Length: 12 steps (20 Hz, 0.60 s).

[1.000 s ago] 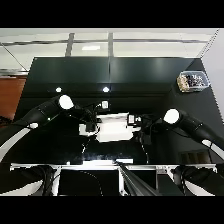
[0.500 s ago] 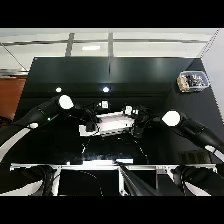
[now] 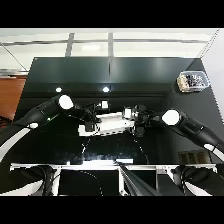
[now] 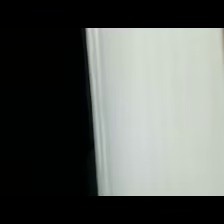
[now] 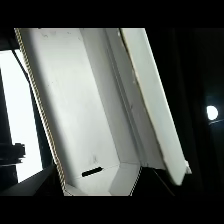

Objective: Fold the box and place the chain.

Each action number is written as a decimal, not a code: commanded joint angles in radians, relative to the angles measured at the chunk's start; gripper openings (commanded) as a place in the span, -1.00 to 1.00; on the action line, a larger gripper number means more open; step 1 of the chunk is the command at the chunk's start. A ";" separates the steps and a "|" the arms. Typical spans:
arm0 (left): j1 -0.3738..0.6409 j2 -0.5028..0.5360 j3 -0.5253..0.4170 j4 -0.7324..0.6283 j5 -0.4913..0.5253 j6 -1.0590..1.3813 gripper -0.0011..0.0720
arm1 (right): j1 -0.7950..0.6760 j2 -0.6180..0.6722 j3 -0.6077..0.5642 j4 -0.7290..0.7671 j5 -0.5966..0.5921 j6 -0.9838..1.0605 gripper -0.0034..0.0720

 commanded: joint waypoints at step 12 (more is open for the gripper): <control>0.000 0.000 0.000 -0.003 0.001 0.000 -0.89 | -0.102 -0.064 0.004 0.149 0.075 -0.148 0.96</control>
